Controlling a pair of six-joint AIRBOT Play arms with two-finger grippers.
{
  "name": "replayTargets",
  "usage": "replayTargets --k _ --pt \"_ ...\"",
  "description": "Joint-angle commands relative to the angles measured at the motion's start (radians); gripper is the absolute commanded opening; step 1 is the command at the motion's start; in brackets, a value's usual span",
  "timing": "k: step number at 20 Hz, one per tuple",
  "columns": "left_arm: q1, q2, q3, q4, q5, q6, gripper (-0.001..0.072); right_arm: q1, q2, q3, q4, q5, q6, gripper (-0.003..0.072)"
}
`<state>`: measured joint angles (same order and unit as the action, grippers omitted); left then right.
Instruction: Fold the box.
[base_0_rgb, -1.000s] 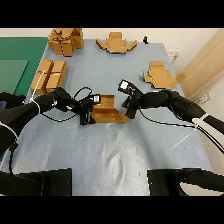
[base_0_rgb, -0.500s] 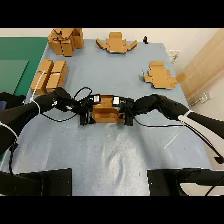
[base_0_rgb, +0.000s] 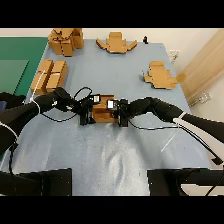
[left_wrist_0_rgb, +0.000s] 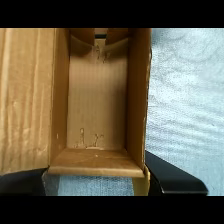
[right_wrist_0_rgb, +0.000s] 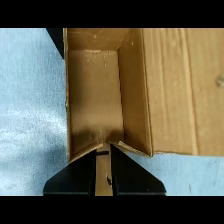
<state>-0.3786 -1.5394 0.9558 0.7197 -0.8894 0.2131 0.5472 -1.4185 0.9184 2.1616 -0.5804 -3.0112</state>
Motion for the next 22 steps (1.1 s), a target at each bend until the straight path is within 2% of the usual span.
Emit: replayTargets --k 1,4,5,6,7,8,11,12,13,14,17,20,22 --pt "0.000 0.000 0.000 -0.002 0.000 -0.001 0.0167 0.021 -0.009 0.001 0.013 0.024 -0.001 0.0146" --pt "0.000 0.000 0.000 -0.002 0.000 -0.001 0.0167 0.022 -0.010 0.001 0.012 0.024 0.000 0.0152" --pt "0.000 0.000 0.000 -0.002 0.000 -0.001 0.0166 0.022 -0.010 0.001 0.012 0.024 0.000 0.0190" --pt "0.000 0.000 0.000 -0.001 0.000 -0.001 0.0167 0.022 -0.010 0.001 0.013 0.024 0.000 0.0284" --pt "0.000 0.000 0.000 -0.001 0.000 -0.001 0.0167 0.022 -0.010 0.001 0.013 0.023 0.001 0.0424" --pt "0.000 0.000 0.000 -0.002 0.000 -0.001 0.0167 0.022 -0.010 0.001 0.013 0.024 0.004 0.0480" --pt "0.000 0.000 0.000 -0.001 0.001 -0.001 0.0167 0.020 -0.010 0.001 0.012 0.024 0.004 0.0477" --pt "0.000 0.000 0.000 -0.001 0.001 -0.001 0.0167 0.020 -0.008 0.001 0.012 0.024 0.016 0.0442" --pt "0.000 0.000 0.000 -0.001 0.001 -0.001 0.0167 0.019 0.000 0.001 0.005 0.022 0.037 0.0206" --pt "0.000 0.000 0.000 -0.001 0.000 -0.001 0.0166 0.017 0.015 0.001 -0.013 0.023 0.096 0.0010" --pt "0.000 0.000 0.000 -0.001 0.000 -0.001 0.0167 -0.028 0.105 0.001 -0.071 -0.039 0.390 0.0005" --pt "0.000 0.000 0.000 -0.001 0.000 -0.001 0.0167 -0.146 0.214 -0.004 -0.127 -0.258 0.687 0.0005" --pt "0.000 0.000 0.000 -0.001 0.001 -0.001 0.0166 -0.284 0.295 -0.034 -0.102 -0.328 0.859 0.0005"
